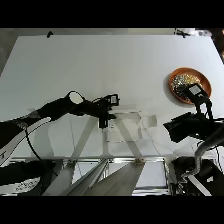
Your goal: Fold the box and place the chain.
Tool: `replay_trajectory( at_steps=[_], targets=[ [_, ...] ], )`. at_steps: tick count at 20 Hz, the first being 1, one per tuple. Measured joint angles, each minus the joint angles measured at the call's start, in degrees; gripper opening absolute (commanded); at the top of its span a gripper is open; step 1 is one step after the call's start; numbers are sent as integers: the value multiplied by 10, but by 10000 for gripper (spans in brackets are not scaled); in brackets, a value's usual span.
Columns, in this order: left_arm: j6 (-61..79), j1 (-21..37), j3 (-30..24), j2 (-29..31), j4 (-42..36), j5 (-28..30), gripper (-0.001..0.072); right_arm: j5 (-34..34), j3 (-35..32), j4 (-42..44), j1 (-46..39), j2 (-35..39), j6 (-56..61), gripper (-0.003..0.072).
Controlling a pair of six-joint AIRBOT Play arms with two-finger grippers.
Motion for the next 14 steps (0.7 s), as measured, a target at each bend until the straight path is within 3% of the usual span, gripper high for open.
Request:
replay_trajectory(
  at_steps=[14],
  targets=[
    [64,0,0,-20,2,-28,3,-16,-1,0,0,0,-2,420]
  ],
)
